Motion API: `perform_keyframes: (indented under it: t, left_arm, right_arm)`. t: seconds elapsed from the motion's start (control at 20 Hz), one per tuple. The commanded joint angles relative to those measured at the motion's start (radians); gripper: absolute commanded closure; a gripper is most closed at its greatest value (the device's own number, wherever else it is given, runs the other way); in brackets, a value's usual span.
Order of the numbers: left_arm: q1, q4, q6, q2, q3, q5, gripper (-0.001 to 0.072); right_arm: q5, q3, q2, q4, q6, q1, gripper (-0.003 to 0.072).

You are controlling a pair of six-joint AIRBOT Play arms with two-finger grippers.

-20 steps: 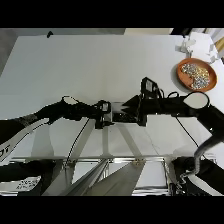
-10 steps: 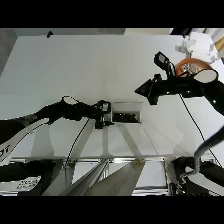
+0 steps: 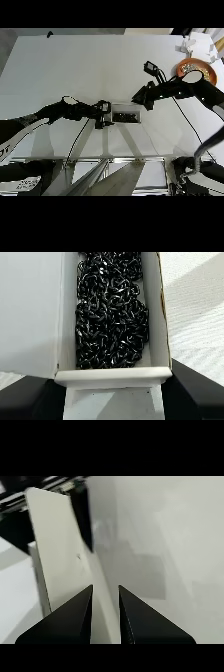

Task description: Fold the box and place the chain.

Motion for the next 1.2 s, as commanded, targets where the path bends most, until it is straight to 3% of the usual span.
perform_keyframes:
  t: [0.0,0.3,0.35,0.4,0.85,1.15]
  left_arm:
    - [0.0,0.0,0.0,0.0,0.0,0.0,0.05]
    - [0.0,0.0,0.0,0.0,0.0,0.0,0.05]
    - [0.0,0.0,0.0,0.0,0.0,0.001,0.05]
    - [0.0,0.0,0.0,0.0,0.0,0.001,0.05]
    - [0.0,0.0,0.0,0.0,0.0,0.0,0.05]
    - [0.0,0.0,0.0,0.0,0.0,0.0,0.05]
  right_arm:
    - [0.04,-0.005,0.014,-0.019,-0.019,0.064,0.0482]
    - [0.037,-0.03,0.032,-0.183,-0.019,0.142,0.0475]
    - [0.032,-0.035,0.032,-0.2,-0.019,0.151,0.0436]
    - [0.027,-0.039,0.032,-0.211,-0.019,0.158,0.0409]
    - [-0.064,-0.04,0.032,-0.262,-0.018,0.166,0.0407]
    - [-0.071,-0.04,0.032,-0.27,-0.018,0.166,0.0498]
